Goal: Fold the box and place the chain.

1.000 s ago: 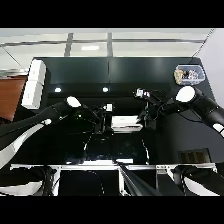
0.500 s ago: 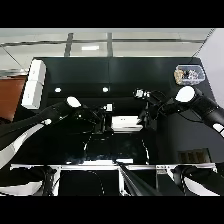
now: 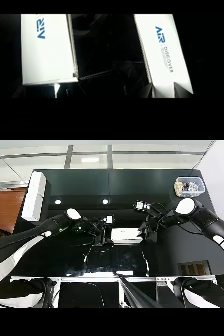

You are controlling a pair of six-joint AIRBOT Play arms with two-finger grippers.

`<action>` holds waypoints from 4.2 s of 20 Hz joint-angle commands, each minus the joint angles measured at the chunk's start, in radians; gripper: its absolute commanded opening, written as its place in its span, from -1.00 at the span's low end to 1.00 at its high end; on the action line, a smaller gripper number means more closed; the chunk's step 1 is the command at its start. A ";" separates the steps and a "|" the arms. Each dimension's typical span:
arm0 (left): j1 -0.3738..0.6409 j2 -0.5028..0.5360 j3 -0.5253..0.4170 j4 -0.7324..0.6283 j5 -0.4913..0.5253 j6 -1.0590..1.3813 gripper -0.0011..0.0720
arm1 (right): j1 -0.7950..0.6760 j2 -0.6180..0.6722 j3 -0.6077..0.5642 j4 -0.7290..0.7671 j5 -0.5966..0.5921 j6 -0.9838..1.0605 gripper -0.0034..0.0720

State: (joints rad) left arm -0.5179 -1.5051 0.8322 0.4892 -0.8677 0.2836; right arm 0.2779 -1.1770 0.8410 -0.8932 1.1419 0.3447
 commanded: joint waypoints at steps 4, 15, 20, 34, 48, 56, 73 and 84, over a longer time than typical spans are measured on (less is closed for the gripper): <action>0.000 0.000 0.000 0.000 0.000 0.000 -0.06 | 0.004 -0.002 -0.003 -0.002 -0.003 -0.001 -0.09; 0.000 0.000 0.000 0.000 0.000 0.000 -0.06 | 0.034 0.015 -0.025 -0.024 -0.027 0.001 -0.09; 0.000 0.000 0.000 0.000 0.000 0.000 -0.05 | 0.006 0.084 -0.003 0.019 -0.005 0.192 -0.09; 0.000 0.000 0.000 0.000 0.000 0.000 -0.05 | -0.134 -0.020 -0.182 0.530 0.068 0.635 -0.85; 0.000 0.000 0.000 0.000 0.001 0.000 -0.05 | -0.114 -0.074 -0.182 0.311 -0.066 0.804 -0.85; 0.000 0.000 0.000 0.000 0.001 0.000 -0.05 | -0.085 -0.074 -0.182 0.287 -0.108 0.803 -0.85; 0.090 0.165 0.000 0.106 -0.056 -0.094 1.00 | -0.508 0.159 0.007 0.158 0.307 0.599 -0.85; -0.141 -0.088 0.297 0.092 -0.044 -0.407 0.98 | -0.533 0.161 0.007 0.185 0.267 0.603 -0.85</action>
State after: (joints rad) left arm -0.6239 -1.5051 1.0439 0.5182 -0.8864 0.0460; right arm -0.2512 -1.0180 0.8471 -0.7120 1.3949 0.9489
